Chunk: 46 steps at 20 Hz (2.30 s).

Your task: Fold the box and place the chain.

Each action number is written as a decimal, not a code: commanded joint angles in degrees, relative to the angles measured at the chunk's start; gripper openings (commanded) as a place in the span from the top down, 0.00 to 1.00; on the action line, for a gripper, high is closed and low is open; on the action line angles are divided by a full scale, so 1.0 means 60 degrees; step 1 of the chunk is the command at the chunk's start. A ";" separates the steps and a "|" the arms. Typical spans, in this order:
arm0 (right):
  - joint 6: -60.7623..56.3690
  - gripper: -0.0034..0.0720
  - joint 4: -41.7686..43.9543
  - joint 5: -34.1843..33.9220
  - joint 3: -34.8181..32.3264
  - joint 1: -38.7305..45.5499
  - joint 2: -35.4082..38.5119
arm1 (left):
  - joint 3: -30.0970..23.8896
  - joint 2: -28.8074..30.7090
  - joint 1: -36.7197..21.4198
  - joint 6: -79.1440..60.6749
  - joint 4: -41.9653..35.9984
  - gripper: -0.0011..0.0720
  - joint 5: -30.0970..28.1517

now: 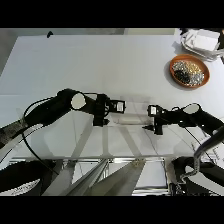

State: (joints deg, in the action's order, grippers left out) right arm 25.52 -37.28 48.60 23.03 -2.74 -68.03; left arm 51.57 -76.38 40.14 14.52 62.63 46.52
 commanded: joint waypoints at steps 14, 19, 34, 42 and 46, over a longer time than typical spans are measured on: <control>0.0004 0.53 0.0000 0.0004 0.0011 0.0000 0.0007 | -0.0426 -0.0936 -0.0007 -0.2200 -0.2171 0.37 -0.0361; 0.0004 0.53 0.0000 0.0004 0.0011 0.0000 0.0007 | -0.0426 -0.0940 0.0073 -0.2200 -0.2222 0.52 -0.0404; 0.0004 0.53 0.0000 0.0004 0.0011 0.0000 0.0007 | -0.0426 -0.1009 0.0831 -0.2208 -0.2386 0.62 -0.2113; 0.0004 0.53 0.0000 0.0007 0.0011 0.0000 0.0007 | -0.0426 -0.1362 0.1115 -0.2208 -0.2892 0.92 -0.2779; 0.0004 0.53 0.0000 0.0004 0.0011 0.0000 0.0007 | -0.0426 -0.1628 0.1293 -0.2208 -0.3260 0.87 -0.2809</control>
State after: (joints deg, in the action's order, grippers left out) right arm 25.58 -37.34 48.60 23.07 -2.70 -68.01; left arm 48.99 -85.21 47.16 1.26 44.62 30.26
